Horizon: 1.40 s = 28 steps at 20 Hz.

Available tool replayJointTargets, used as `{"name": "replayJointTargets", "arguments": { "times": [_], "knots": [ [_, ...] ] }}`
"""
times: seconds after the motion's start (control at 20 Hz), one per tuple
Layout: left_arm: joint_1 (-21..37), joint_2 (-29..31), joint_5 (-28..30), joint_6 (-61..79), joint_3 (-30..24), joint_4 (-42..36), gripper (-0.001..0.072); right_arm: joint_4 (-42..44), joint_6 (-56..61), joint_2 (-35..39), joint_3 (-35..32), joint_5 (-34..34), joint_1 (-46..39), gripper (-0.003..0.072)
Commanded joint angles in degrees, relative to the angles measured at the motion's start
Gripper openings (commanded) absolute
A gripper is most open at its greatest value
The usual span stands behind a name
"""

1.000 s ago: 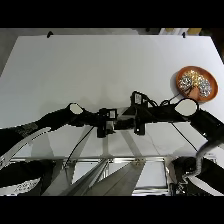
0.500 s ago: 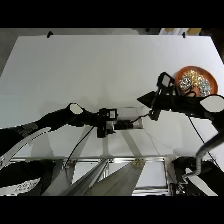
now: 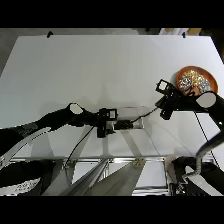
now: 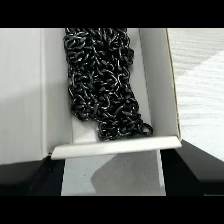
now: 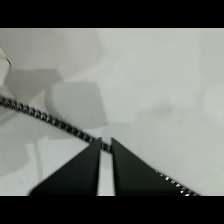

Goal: Fold the box and place the chain.

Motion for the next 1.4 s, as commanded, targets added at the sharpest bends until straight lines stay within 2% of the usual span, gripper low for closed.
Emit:
{"name": "replayJointTargets", "arguments": {
  "times": [0.0, 0.05, 0.1, 0.2, 0.4, 0.5, 0.8, 1.35],
  "knots": [
    [0.0, 0.1, 0.0, 0.0, 0.0, 0.0, 0.021, -1.9, -1.3, -5.8, 0.0, 0.2, 0.3, 0.0247],
    [0.0, 0.0, 0.0, 0.0, 0.0, 0.0, 0.021, -0.1, -4.0, -6.8, 0.0, 0.2, 0.8, 0.0304],
    [0.0, 0.0, 0.0, 0.0, 0.0, 0.0, 0.021, 1.6, -7.2, -7.4, 0.0, 0.2, 1.3, 0.0326],
    [0.0, 0.1, 0.0, 0.0, 0.0, 0.0, 0.021, 3.7, -12.3, -8.1, 0.0, -0.3, 1.4, 0.0325],
    [0.0, 0.0, 0.0, 0.0, 0.0, 0.0, 0.021, 3.2, -15.1, -8.2, 0.0, -3.0, 1.4, 0.0318],
    [0.0, 0.0, 0.0, 0.0, 0.0, 0.0, 0.021, 3.5, -17.5, -8.2, -0.1, -1.9, 1.0, 0.0318],
    [0.0, 0.0, 0.0, 0.0, 0.0, 0.0, 0.021, 11.7, -26.2, -8.3, -0.7, 5.3, -1.9, 0.0317],
    [0.0, 0.0, 0.0, 0.0, 0.0, 0.0, 0.021, 13.4, -31.5, -10.9, -2.2, 7.1, -1.0, 0.0316]
  ]
}}
